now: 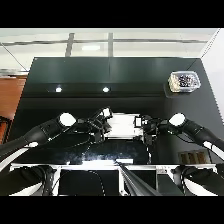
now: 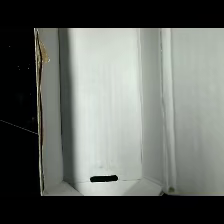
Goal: Fold the box and place the chain.
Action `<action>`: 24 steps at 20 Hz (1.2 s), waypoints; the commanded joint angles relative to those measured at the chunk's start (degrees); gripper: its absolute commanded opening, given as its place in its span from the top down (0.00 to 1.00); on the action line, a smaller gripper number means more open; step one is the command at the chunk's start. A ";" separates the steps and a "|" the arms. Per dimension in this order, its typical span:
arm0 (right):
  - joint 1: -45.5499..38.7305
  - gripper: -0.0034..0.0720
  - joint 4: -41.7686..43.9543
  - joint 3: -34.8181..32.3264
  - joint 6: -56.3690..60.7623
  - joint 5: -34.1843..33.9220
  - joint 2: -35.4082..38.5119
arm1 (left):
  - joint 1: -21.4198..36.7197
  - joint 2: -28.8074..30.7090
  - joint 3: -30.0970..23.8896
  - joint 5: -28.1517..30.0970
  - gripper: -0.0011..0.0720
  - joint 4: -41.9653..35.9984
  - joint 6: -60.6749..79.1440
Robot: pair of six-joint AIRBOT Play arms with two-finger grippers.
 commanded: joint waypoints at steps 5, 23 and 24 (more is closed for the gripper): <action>0.02 0.70 -0.02 -0.02 0.00 0.04 0.02 | -0.11 -0.13 0.07 0.22 0.70 -1.44 -0.66; 0.02 0.70 -0.02 -0.02 0.00 0.02 0.02 | 32.98 10.56 -2.23 -28.30 0.95 20.31 -75.84; 0.02 0.70 -0.02 -0.02 0.00 0.02 0.02 | 32.98 7.72 -2.62 -27.98 0.95 15.58 -72.37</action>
